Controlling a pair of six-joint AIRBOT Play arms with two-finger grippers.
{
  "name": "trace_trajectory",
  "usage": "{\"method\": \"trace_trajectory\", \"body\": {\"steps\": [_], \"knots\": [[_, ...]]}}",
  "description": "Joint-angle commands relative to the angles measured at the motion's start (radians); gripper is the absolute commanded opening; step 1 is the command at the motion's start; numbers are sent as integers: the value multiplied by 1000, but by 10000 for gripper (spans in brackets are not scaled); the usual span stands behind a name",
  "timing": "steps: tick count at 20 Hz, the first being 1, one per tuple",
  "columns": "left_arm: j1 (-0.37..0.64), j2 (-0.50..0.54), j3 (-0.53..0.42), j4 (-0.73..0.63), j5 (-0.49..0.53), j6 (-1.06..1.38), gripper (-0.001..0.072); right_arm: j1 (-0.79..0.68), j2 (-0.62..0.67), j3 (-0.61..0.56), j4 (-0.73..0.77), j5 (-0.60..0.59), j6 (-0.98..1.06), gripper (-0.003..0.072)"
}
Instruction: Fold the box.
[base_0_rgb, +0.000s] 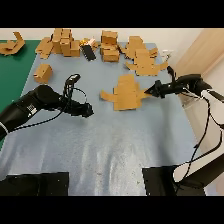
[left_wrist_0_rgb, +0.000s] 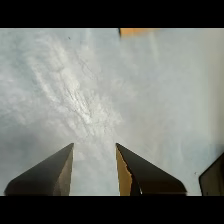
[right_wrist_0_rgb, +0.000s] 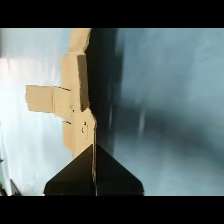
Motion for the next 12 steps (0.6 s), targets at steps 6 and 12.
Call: {"method": "trace_trajectory", "body": {"steps": [6,12], "knots": [[245,0,-42,-250,-47,294,401,217,298,-609,212,162,-182,-1],[370,-34,-138,-347,-79,439,402,385,468,-790,310,216,-261,-1]]}}
